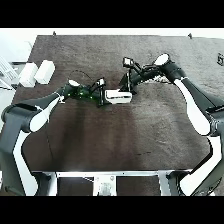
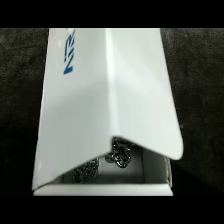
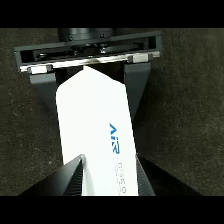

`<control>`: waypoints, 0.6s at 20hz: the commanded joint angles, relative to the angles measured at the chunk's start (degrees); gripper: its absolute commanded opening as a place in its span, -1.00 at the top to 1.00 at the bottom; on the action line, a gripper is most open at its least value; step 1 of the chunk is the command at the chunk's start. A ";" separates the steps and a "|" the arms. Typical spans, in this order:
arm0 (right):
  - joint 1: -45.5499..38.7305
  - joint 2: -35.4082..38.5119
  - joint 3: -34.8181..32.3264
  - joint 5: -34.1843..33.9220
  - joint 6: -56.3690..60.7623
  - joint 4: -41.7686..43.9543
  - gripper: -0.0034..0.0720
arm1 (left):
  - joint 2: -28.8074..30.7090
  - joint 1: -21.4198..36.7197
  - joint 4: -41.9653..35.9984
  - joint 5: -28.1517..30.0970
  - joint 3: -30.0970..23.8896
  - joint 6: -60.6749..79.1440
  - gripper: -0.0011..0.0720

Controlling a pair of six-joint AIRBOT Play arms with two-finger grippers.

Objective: Fold the box and place the chain.

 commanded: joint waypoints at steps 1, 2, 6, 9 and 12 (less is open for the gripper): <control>0.28 -0.39 0.20 -1.49 1.03 -0.90 -0.09 | 0.04 0.00 0.04 -0.07 0.02 0.07 -0.32; 0.31 -0.39 0.20 -1.49 1.20 -0.85 -0.09 | 0.04 0.00 0.04 -0.04 0.02 0.07 -0.32; 0.87 -0.39 0.20 -1.22 2.05 -1.09 -0.09 | 0.04 0.00 0.04 -0.07 0.02 0.07 -0.32; 1.22 -0.39 0.20 -1.25 2.05 -1.11 -0.09 | 0.04 0.00 0.04 -0.07 0.02 0.07 -0.32; 1.73 -0.39 -0.11 -1.22 3.15 -1.27 -0.09 | 0.04 0.00 0.04 -0.11 0.02 0.07 -0.32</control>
